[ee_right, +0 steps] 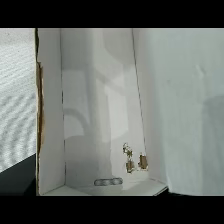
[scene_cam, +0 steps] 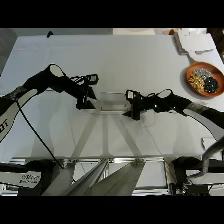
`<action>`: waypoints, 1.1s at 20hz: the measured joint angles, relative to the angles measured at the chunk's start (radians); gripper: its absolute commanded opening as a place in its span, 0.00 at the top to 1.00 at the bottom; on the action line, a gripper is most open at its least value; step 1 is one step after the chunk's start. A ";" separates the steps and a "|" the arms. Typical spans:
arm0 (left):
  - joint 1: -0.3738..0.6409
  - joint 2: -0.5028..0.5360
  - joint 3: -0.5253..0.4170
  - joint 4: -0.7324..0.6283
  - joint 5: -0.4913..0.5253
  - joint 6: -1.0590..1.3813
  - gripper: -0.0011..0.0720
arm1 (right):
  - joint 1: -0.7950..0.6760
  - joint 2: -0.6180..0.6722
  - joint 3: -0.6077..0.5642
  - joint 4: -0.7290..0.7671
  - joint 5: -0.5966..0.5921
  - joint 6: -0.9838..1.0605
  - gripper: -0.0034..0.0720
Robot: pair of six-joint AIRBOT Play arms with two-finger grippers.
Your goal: Fold the box and place the chain.
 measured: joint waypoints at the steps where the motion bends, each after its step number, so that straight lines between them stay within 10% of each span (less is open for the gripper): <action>1: -0.001 -0.001 0.000 -0.004 -0.010 0.021 0.22 | 0.000 0.000 0.000 0.000 0.000 0.000 0.44; 4: -0.004 -0.001 -0.003 -0.013 -0.034 0.061 0.23 | 0.000 0.000 0.000 0.000 0.000 0.000 0.44; 6: -0.005 -0.002 -0.011 -0.016 -0.048 0.074 0.41 | 0.000 0.000 0.000 0.000 0.000 0.000 0.44; 22: -0.006 -0.002 -0.071 -0.077 0.067 0.136 0.51 | 0.000 0.000 0.000 0.001 0.000 0.001 0.44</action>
